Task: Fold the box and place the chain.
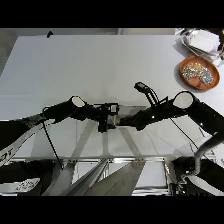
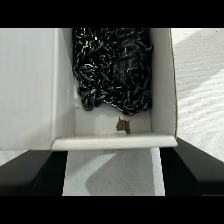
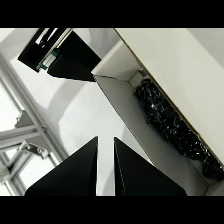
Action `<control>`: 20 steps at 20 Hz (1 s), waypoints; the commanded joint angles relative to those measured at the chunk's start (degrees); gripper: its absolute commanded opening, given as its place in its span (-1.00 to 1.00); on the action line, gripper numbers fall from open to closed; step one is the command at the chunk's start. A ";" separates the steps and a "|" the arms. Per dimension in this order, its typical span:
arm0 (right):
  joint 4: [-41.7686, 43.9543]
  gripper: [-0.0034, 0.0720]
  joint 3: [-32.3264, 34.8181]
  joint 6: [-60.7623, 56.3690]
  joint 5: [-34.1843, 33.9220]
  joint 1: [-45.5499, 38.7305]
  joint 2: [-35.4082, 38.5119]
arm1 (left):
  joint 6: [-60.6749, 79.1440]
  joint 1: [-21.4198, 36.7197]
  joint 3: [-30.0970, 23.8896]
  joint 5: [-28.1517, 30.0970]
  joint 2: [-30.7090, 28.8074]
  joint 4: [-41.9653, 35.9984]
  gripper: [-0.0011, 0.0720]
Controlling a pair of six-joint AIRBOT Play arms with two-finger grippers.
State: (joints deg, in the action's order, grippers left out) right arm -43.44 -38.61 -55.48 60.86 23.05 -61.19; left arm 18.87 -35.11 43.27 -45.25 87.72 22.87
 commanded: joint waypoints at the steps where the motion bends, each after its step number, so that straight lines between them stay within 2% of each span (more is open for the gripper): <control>1: -0.31 -0.58 0.00 -0.22 -0.04 0.26 1.70 | 0.00 0.00 0.02 0.02 -0.02 0.02 -0.10; 4: -0.50 -0.59 -1.99 -0.17 0.15 -0.11 6.69 | 0.00 0.00 0.02 0.02 -0.02 0.02 -0.10; 7: -0.57 -0.59 -6.58 -0.11 0.09 -4.42 11.17 | 0.00 0.00 0.00 0.02 -0.02 0.02 -0.10; 9: -0.55 -0.59 -10.12 0.76 -0.22 -8.55 11.63 | 0.00 0.00 0.00 0.02 -0.02 0.02 -0.10; 11: -0.55 -0.59 -11.13 4.90 -3.34 -12.20 11.43 | 0.00 0.00 0.00 0.02 -0.02 0.02 -0.10; 15: -1.66 -0.64 -11.13 11.26 -5.25 -16.61 4.66 | 0.00 0.00 0.00 0.02 -0.02 0.02 -0.10; 19: -1.49 -0.63 -11.13 13.62 -6.73 -16.04 -5.14 | 0.00 0.00 0.02 0.02 -0.02 0.02 -0.10; 20: -1.36 -0.53 -11.13 15.34 -6.64 -15.54 -7.13 | 0.00 0.00 0.02 0.02 -0.02 0.02 -0.10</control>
State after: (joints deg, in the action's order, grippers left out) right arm -44.91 -49.58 -43.81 55.09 7.46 -62.65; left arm 18.87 -35.11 43.27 -45.23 87.72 22.87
